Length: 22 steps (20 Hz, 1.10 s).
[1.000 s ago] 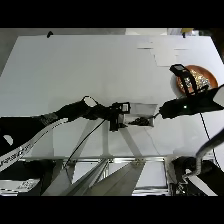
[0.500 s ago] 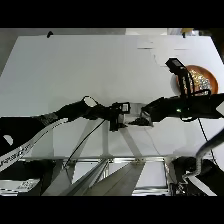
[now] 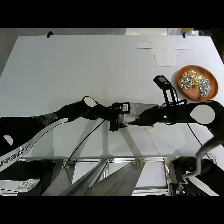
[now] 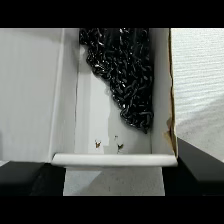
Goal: Fold the box and place the chain.
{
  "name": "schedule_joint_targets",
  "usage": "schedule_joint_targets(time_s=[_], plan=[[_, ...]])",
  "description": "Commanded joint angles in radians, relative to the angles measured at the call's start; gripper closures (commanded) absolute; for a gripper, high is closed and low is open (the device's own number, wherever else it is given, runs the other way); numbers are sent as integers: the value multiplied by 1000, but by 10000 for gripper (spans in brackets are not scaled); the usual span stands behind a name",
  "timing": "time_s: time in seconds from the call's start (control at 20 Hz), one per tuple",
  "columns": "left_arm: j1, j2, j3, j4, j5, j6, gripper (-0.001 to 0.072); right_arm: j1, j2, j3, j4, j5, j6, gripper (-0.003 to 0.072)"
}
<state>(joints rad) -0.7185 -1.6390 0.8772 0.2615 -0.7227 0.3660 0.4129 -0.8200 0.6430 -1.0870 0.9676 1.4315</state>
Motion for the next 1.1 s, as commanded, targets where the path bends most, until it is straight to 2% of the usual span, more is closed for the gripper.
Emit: schedule_joint_targets(time_s=[0.0,0.2,0.3,0.45,0.6,0.85,0.9,0.95,1.0,1.05], plan=[[0,0,0,0,0,0,377,1,-16,0,-13,-13,-31,437],[0,0,0,0,0,0,377,-76,-16,138,-69,33,-60,456],[0,0,0,0,0,0,377,-165,-18,197,-99,30,-60,551],[0,0,0,0,0,0,377,-315,-39,206,-171,-5,-60,657],[0,0,0,0,0,0,377,-407,-122,201,-277,-9,-27,671],[0,0,0,0,0,0,377,-415,-312,159,-307,-44,-27,670],[0,0,0,0,0,0,377,-415,-342,153,-314,-47,-27,663],[0,0,0,0,0,0,377,-415,-373,150,-322,-48,-26,553],[0,0,0,0,0,0,377,-415,-396,145,-327,-50,-26,393],[0,0,0,0,0,0,377,-415,-416,140,-328,-55,-26,320]])
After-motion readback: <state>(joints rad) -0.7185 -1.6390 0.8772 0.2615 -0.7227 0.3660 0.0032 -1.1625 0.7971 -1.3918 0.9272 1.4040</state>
